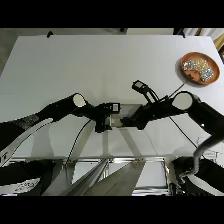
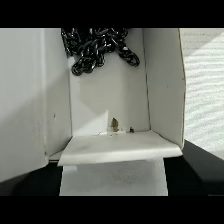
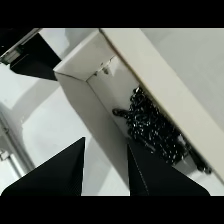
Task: Fold the box and place the chain.
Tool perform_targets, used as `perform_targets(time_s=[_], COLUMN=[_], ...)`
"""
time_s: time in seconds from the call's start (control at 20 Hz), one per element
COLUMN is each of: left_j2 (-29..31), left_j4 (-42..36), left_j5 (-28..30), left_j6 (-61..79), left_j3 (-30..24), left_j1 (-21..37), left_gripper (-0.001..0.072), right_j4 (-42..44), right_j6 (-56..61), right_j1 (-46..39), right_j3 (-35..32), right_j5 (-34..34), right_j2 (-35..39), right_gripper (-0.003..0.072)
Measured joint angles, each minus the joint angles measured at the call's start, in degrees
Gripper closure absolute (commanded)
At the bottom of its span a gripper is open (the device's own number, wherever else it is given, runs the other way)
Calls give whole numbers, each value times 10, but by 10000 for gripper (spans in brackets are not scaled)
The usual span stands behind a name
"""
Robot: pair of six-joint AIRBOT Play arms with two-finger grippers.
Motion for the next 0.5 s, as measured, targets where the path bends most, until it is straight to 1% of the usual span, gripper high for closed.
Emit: perform_targets(time_s=[0.15, 0.25, 0.35, 0.5], left_j2=[0, 0, 0, 0], left_j4=[0, 0, 0, 0], left_j5=[0, 0, 0, 0], left_j6=[0, 0, 0, 0], left_j3=[0, 0, 0, 0], left_j1=[0, 0, 0, 0], left_gripper=[699, 699, 699, 699], right_j4=[-143, -233, -287, -329], right_j6=[103, 159, 191, 226], right_j1=[-7, -31, -70, -135], right_j3=[17, 23, 25, 27], right_j5=[27, 41, 51, 41], right_j2=[78, 120, 136, 112], right_gripper=[401, 401, 402, 421])
